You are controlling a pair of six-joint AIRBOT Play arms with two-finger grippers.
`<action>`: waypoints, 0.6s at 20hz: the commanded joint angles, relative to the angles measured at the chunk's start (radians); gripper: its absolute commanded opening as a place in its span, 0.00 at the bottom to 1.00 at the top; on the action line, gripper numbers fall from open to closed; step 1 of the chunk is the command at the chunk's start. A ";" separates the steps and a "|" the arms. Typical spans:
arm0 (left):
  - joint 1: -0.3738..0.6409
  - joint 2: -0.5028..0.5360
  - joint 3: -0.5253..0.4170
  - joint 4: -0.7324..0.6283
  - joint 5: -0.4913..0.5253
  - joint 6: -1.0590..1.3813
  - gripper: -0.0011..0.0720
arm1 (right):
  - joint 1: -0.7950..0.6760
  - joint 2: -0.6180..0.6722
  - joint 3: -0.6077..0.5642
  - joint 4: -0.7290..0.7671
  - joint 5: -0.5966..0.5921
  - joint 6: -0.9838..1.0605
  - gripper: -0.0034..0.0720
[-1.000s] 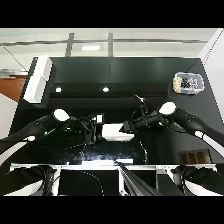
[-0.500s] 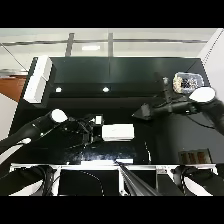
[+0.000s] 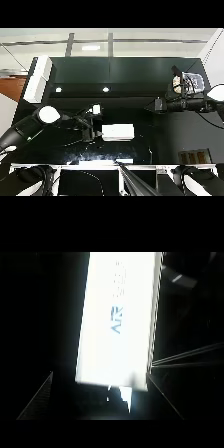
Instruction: Fold the box and place the chain.
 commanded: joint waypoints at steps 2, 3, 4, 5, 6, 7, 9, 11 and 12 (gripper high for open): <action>-0.115 -0.103 0.099 0.001 0.056 -0.061 0.99 | -0.005 0.002 0.000 -0.014 -0.017 -0.003 0.10; -0.129 -0.134 0.117 0.001 0.054 -0.060 0.99 | -0.005 0.002 0.000 -0.014 -0.017 -0.004 0.10; -0.138 -0.160 0.132 0.001 0.053 -0.060 0.99 | -0.005 0.002 0.000 -0.014 -0.017 -0.004 0.10; -0.144 -0.181 0.143 0.001 0.054 -0.060 0.99 | -0.005 0.002 0.000 -0.014 -0.017 -0.004 0.10; -0.144 -0.192 0.146 0.005 0.056 -0.049 0.99 | -0.005 0.002 0.000 -0.016 -0.017 -0.004 0.10; -0.144 -0.196 0.146 0.006 0.056 -0.034 0.99 | -0.005 0.002 0.000 -0.017 -0.017 -0.004 0.09; -0.144 -0.196 0.146 0.004 0.051 -0.034 0.99 | -0.005 0.002 0.000 -0.017 -0.017 -0.003 0.10; -0.144 -0.200 0.145 0.002 0.034 -0.033 0.99 | -0.005 0.002 0.000 -0.017 -0.019 -0.003 0.10; -0.144 -0.203 0.145 0.002 0.034 -0.033 0.99 | -0.005 0.002 0.000 -0.017 -0.020 -0.003 0.10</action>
